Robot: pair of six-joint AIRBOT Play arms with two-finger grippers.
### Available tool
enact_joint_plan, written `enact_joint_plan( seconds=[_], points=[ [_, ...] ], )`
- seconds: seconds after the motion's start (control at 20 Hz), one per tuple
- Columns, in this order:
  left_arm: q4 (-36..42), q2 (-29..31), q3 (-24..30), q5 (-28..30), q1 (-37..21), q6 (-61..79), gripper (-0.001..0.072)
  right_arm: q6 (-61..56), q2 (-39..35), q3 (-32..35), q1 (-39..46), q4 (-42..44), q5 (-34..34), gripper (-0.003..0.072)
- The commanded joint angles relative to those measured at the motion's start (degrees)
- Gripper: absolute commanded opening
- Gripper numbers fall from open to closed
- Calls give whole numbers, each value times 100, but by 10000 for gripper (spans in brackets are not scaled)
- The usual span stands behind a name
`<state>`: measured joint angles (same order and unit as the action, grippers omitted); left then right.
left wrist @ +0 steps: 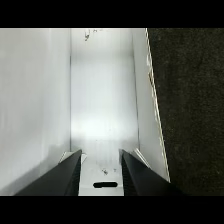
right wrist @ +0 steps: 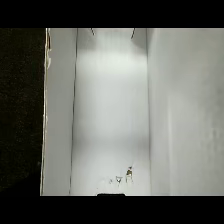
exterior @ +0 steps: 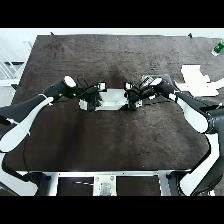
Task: Fold the box and place the chain.
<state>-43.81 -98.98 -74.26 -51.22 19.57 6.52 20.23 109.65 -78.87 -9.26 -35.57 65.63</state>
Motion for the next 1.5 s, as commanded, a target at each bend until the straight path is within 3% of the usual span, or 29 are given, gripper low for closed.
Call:
enact_joint_plan(
  seconds=[0.0, 0.05, 0.1, 0.15, 0.55, 0.6, 0.65, 1.0, 1.05, 1.1, 1.45],
  points=[
    [7, -4, 0, -52, 2, 26, 317, -2, 2, -2, -4, 2, 0, 573],
    [7, -4, 0, -50, 2, 74, 317, -2, 2, -2, -4, 2, 0, 573],
    [11, -4, 0, -48, 2, 116, 436, -2, 2, -2, -4, 2, 0, 574],
    [9, -4, 0, -44, 2, 107, 601, -4, 2, -2, -4, 2, 0, 573],
    [2, -2, -2, -31, -11, 107, 577, -2, 2, -2, -4, 2, 0, 573],
    [-37, -2, 0, -37, -11, 105, 407, -2, 2, -2, -4, 2, 0, 574],
    [-127, -2, 0, -74, -11, 103, 351, -2, 2, -2, -4, 2, 0, 574],
    [-404, 0, -2, -332, -11, 105, 340, -4, 2, -2, -4, 2, 0, 574],
    [-404, -2, -2, -332, -11, 107, 132, -4, 2, -2, -4, 2, 0, 573],
    [-404, -2, -2, -330, -11, 157, 58, -2, 2, -2, -4, 2, 0, 573],
    [-592, 105, -2, -498, -105, 155, 20, -4, 2, -2, -4, 2, 0, 573]
  ],
)
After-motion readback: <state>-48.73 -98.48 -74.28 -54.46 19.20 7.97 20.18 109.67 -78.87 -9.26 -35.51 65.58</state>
